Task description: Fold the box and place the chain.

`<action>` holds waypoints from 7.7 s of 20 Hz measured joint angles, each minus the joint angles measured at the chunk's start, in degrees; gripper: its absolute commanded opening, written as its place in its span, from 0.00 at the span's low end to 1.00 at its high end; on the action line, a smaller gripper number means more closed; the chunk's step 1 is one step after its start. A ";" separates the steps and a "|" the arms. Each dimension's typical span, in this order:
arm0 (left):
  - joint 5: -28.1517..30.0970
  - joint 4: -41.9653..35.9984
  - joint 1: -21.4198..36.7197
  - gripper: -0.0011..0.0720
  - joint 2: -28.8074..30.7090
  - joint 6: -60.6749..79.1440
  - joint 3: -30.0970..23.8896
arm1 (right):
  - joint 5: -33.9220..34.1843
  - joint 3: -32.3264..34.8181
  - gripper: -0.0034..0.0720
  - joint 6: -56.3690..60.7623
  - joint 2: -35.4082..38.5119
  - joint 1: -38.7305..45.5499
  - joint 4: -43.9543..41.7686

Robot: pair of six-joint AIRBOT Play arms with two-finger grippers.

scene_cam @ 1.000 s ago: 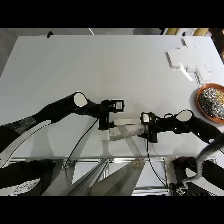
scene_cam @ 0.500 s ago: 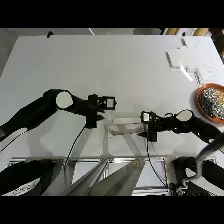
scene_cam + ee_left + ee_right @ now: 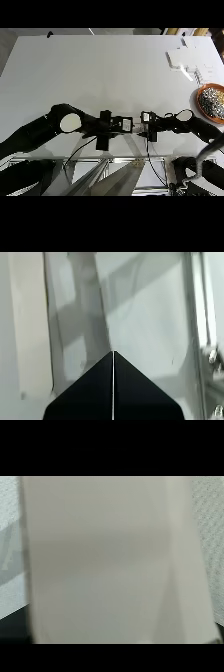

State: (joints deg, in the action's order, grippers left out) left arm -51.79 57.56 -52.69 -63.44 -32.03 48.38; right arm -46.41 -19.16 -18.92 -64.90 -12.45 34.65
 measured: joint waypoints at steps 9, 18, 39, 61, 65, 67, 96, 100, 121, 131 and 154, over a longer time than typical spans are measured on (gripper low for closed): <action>18.73 -2.45 3.56 0.02 -11.02 -2.82 4.20 | -0.11 0.00 0.49 0.00 0.00 0.00 0.02; 16.92 -1.05 7.37 0.02 -22.12 -4.20 7.76 | -0.09 0.00 0.49 0.00 0.00 0.00 0.02; -8.15 4.81 10.56 0.64 -7.69 0.83 -3.21 | -0.09 0.00 0.49 -0.02 0.00 0.00 0.02; 7.69 -3.93 9.14 0.63 -10.99 17.03 -8.92 | -0.09 0.00 0.49 -0.02 0.00 0.00 0.02; 8.55 -5.22 8.44 0.59 -11.61 17.05 -8.92 | -0.07 0.00 0.49 -0.02 0.00 0.00 0.02; 8.81 -6.01 8.26 0.45 -11.72 17.05 -8.92 | -0.07 0.00 0.49 -0.02 0.00 0.00 0.02; 17.33 -17.57 5.16 0.71 -13.25 27.82 -8.92 | -0.09 0.00 0.49 0.00 0.00 0.02 0.07; 18.23 -17.25 5.20 0.70 -12.15 26.73 -8.94 | -0.09 0.00 0.49 0.09 0.00 0.04 0.00; 4.46 1.25 20.65 0.02 1.49 -52.78 -16.74 | -0.09 0.00 0.49 0.00 0.00 0.02 0.00; 9.05 -15.10 16.76 0.03 -4.44 -53.13 -18.99 | -0.09 0.00 0.49 0.00 0.00 0.02 0.02; 12.28 -20.37 11.58 0.50 -3.04 -51.80 -14.29 | -0.07 0.00 0.49 0.00 0.00 0.02 0.02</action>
State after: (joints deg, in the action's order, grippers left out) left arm -39.51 37.19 -41.10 -66.48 -83.83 34.09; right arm -46.48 -19.16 -18.92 -64.90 -12.43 34.68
